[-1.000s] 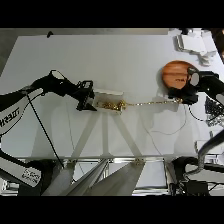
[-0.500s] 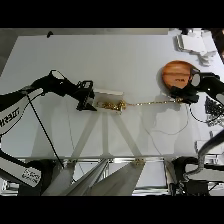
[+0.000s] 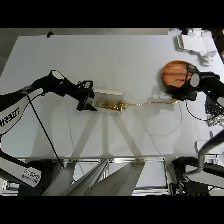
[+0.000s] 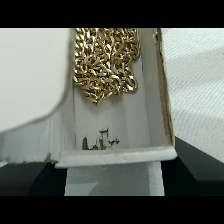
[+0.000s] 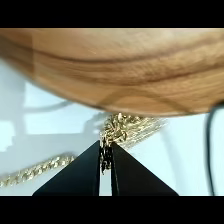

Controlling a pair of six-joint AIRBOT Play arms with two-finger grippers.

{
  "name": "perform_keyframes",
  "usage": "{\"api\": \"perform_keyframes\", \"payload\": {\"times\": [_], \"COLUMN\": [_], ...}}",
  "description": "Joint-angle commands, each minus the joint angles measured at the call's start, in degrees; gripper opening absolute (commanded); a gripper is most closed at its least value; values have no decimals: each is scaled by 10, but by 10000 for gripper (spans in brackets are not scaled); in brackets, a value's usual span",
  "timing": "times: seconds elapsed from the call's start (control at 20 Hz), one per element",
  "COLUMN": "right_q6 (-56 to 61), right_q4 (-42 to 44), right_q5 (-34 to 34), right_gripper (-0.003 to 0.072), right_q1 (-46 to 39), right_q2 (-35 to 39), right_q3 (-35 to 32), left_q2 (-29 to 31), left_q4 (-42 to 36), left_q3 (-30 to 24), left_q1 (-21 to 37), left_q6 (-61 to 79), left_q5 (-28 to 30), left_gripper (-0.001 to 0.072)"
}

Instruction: Fold the box and place the chain.

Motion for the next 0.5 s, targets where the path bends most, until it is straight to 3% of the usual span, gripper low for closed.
{"api": "perform_keyframes", "payload": {"times": [0.0,0.2,0.45], "right_q6": [-52,-101,-115], "right_q4": [15,60,128], "right_q5": [17,51,31], "right_gripper": [11,11,11], "right_q1": [66,174,288], "right_q2": [61,107,108], "right_q3": [0,1,7], "left_q2": [0,0,0], "left_q4": [0,0,0], "left_q3": [0,0,0], "left_q1": [0,0,0], "left_q6": [0,0,0], "left_q5": [0,0,0], "left_gripper": [56,56,56]}}
